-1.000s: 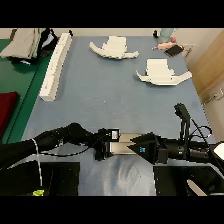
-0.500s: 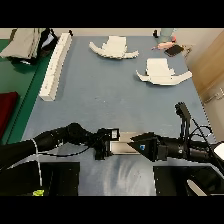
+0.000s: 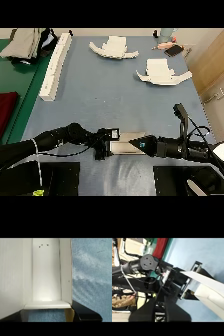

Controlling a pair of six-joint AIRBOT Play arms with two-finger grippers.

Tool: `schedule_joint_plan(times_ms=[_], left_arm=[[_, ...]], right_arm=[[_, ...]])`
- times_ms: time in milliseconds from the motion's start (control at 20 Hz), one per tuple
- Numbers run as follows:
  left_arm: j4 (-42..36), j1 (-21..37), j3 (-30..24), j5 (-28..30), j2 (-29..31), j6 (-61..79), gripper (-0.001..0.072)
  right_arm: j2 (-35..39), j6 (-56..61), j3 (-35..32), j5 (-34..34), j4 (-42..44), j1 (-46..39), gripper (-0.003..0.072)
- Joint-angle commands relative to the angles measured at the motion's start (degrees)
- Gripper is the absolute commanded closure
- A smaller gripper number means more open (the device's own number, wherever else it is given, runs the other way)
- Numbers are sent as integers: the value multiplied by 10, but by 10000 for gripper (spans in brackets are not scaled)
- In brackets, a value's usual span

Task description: Fold the box.

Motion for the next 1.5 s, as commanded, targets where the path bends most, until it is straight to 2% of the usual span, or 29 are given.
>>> schedule_joint_plan(times_ms=[0,200,400,600,750,900,1050,1450], left_arm=[[1,0,0,-1,0,0,238],[0,0,0,-1,0,0,238],[0,0,0,-1,0,0,238],[0,0,0,-1,0,0,238],[0,0,0,-1,0,0,238],[0,0,0,0,0,0,238],[0,0,0,0,0,0,238],[0,0,0,-1,0,0,238]], right_arm=[[0,54,0,0,-76,0,532],[-45,83,1,-19,-141,-2,532],[-167,18,38,-82,-148,-2,531],[-305,12,123,-120,-229,-2,532],[-394,7,157,-124,-256,0,532],[-455,-23,157,-106,-255,1,532],[-477,-45,157,-96,-256,1,532],[-477,-53,157,-89,-278,12,532]])
